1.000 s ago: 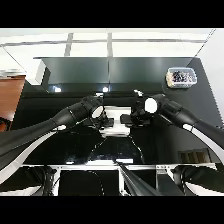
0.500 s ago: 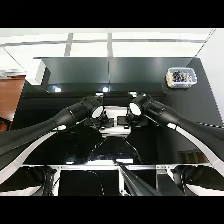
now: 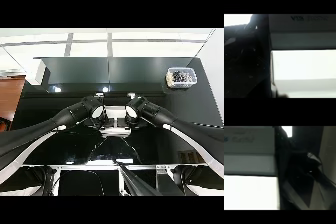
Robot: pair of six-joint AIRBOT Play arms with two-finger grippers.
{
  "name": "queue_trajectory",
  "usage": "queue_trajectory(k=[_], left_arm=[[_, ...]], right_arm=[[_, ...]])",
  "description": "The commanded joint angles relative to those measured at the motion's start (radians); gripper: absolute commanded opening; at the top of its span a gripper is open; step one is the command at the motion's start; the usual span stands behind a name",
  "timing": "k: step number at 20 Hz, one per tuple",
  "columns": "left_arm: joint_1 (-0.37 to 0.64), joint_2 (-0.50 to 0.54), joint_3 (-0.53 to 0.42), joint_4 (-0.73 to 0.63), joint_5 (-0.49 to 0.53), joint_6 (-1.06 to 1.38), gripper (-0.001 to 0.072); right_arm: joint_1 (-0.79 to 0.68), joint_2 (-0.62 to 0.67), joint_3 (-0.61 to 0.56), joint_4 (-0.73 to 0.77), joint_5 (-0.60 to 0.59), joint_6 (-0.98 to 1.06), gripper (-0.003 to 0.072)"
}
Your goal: Fold the box and place the chain.
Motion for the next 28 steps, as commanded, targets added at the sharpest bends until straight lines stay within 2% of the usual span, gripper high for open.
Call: queue_trajectory(k=[1,4,6,7,8,9,11,12,13,14,18,21,24,26,28], left_arm=[[0.001,0.001,0.0,0.004,-0.006,-0.001,0.0027],[0.001,0.001,0.0,0.004,-0.004,-0.001,0.0027],[0.001,0.001,0.0,0.004,-0.005,-0.001,0.0027],[0.001,0.001,0.0,0.004,-0.005,-0.001,0.0027],[0.001,0.001,0.0,0.004,-0.005,-0.001,0.0027],[0.001,0.001,0.0,0.004,-0.005,-0.001,0.0027],[0.001,0.001,0.0,0.004,-0.004,-0.001,0.0027],[0.001,0.001,0.0,0.004,-0.003,-0.001,0.0027],[0.001,0.001,0.0,0.004,-0.003,-0.001,0.0027],[0.001,0.001,0.0,0.004,-0.003,-0.001,0.0027],[0.001,0.001,0.0,0.004,-0.002,-0.001,0.0027],[0.001,0.001,0.0,0.004,-0.002,-0.002,0.0027],[0.001,0.001,0.0,0.004,-0.003,-0.001,0.0027],[0.001,0.001,0.0,0.004,-0.005,-0.001,0.0027],[0.001,0.001,0.0,0.004,-0.004,-0.001,0.0027]], right_arm=[[0.002,-0.005,0.001,0.006,0.002,0.003,0.0016],[0.002,-0.005,0.001,0.01,0.006,0.004,0.0021],[0.002,-0.005,0.001,0.01,0.009,0.004,0.0207],[0.002,-0.005,0.001,0.011,0.008,0.004,0.0198],[0.002,-0.005,0.001,0.019,0.006,0.002,0.0047],[0.002,-0.005,0.001,0.02,0.006,-0.003,0.0015],[0.002,-0.005,0.001,0.019,0.002,-0.008,0.0018],[0.002,-0.004,0.001,0.02,0.002,-0.007,0.0072],[0.002,-0.001,0.001,0.019,0.006,-0.007,0.0325],[0.002,0.003,0.001,0.019,0.007,-0.009,0.0383],[0.002,0.075,0.001,0.02,0.022,-0.096,0.0383],[-0.013,0.213,0.021,-0.012,0.079,-0.156,0.0383],[-0.037,0.388,0.053,-0.211,0.15,-0.177,0.0384],[-0.071,0.469,0.053,-0.491,0.185,-0.139,0.0384],[-0.17,0.473,0.05,-0.718,0.189,-0.124,0.0386]])
